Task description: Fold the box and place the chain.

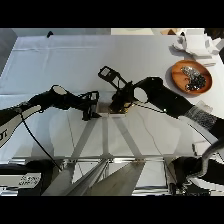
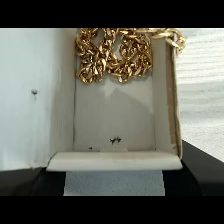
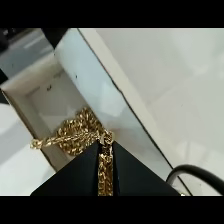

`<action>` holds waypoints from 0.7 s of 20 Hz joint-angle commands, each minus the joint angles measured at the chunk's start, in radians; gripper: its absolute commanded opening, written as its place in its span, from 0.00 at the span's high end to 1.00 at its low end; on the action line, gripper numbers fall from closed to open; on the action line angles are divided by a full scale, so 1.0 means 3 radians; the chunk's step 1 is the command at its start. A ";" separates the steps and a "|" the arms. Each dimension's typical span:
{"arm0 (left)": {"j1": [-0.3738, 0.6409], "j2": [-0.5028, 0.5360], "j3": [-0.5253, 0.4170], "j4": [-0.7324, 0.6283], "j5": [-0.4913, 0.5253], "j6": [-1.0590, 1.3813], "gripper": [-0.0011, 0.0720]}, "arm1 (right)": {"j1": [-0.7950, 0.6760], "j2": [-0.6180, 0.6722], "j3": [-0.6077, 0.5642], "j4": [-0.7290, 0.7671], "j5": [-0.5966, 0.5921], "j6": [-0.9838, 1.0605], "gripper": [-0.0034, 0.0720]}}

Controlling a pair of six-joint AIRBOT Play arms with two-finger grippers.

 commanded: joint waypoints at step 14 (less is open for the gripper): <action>-0.0001 -0.0001 0.0000 0.0000 0.0001 0.0001 0.61 | -0.0926 0.0617 -0.0028 0.0234 0.0922 -0.1860 0.64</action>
